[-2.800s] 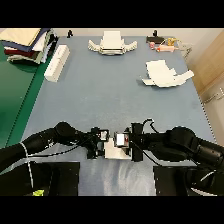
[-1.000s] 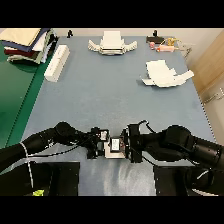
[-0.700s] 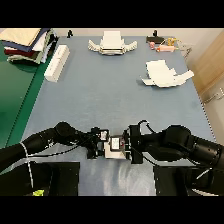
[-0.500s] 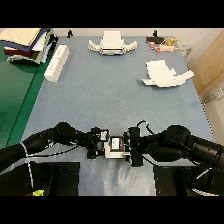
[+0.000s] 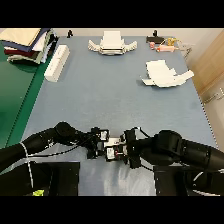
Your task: Fold the box.
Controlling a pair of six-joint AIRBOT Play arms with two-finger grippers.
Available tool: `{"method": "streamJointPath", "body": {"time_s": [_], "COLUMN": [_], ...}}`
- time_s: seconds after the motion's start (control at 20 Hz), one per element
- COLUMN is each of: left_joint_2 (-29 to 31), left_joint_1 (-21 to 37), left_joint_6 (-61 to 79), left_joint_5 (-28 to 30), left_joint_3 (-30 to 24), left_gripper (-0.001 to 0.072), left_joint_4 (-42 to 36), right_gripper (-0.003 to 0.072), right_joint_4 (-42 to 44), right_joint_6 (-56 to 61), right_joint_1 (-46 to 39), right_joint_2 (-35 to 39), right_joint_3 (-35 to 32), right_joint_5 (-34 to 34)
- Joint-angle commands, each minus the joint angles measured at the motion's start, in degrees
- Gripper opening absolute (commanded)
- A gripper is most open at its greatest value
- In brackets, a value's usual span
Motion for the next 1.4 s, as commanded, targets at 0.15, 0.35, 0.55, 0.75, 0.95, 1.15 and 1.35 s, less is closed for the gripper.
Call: {"method": "streamJointPath", "body": {"time_s": [0.15,0.35,0.55,0.75,0.95,1.15,1.35], "left_joint_2": [0.07,0.07,0.07,0.07,0.07,0.07,0.07], "left_joint_1": [0.00,0.00,0.00,0.00,0.00,0.00,0.00], "left_joint_6": [0.00,0.00,0.00,0.00,0.00,0.00,0.00], "left_joint_5": [0.00,0.00,0.00,-0.02,0.00,0.00,0.00], "left_joint_3": [0.02,0.02,0.02,0.02,0.02,0.02,0.02], "left_gripper": [0.0338,0.0337,0.0338,0.0338,0.0338,0.0337,0.0337], "left_joint_4": [0.02,0.02,0.02,0.02,0.00,0.02,0.02], "right_gripper": [0.0585,0.0584,0.0584,0.0584,0.0584,0.0584,0.0584], "right_joint_4": [-20.59,-20.52,-20.52,-20.48,-20.52,-20.46,-19.80], "right_joint_6": [17.84,17.84,17.84,17.84,17.84,17.84,17.86], "right_joint_1": [6.08,6.12,6.12,6.12,6.12,6.10,6.10], "right_joint_2": [-0.28,-0.24,0.48,1.79,1.97,2.03,2.01], "right_joint_3": [0.04,0.04,0.07,0.07,0.07,0.26,2.34], "right_joint_5": [0.68,0.70,0.70,0.72,0.74,0.74,0.70]}}
